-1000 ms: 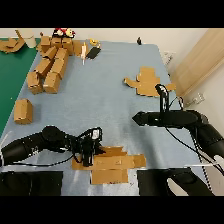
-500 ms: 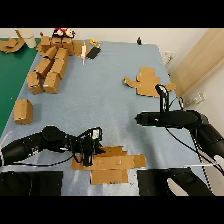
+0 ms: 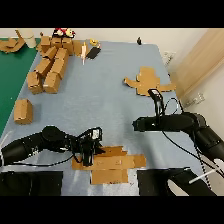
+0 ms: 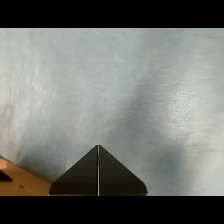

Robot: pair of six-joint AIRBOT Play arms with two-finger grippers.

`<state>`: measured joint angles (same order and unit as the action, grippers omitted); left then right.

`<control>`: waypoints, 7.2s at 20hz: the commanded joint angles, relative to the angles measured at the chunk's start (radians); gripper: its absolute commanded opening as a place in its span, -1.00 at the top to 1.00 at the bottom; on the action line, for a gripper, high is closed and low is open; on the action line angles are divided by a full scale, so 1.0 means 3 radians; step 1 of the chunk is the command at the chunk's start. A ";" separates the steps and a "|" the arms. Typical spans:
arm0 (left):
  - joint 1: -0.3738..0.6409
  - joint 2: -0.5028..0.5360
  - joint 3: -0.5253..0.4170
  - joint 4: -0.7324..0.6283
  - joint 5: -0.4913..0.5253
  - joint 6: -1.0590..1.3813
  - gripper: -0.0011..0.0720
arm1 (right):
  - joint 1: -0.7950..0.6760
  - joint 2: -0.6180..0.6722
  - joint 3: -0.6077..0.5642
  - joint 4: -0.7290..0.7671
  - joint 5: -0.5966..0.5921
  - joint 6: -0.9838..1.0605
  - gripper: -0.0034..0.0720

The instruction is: Fold the box.

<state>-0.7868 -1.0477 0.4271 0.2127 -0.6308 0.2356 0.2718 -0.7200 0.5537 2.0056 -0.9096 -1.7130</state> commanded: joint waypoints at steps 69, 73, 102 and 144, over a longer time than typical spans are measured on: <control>0.0004 0.0001 0.0004 0.0000 -0.0001 0.0000 0.94 | 0.5289 -0.0462 -0.0292 -0.3866 -0.1067 0.3371 -0.80; 0.0004 0.0001 0.0004 0.0000 -0.0001 0.0000 0.94 | 0.5234 -0.0134 -0.0423 -0.3787 -0.1012 0.3339 -0.80; 0.0004 0.0001 0.0004 0.0000 -0.0001 0.0000 0.94 | 0.2247 0.0874 -0.1164 -0.0468 0.0768 -0.1442 -0.80; 0.0004 0.0001 0.0004 0.0000 0.0000 0.0000 0.94 | 0.1710 0.0202 -0.1130 0.0224 0.0637 -0.3231 -0.80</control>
<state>-0.7856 -1.0473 0.4278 0.2123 -0.6308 0.2352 0.7853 -0.6598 0.2138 2.0789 -0.6952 -2.6816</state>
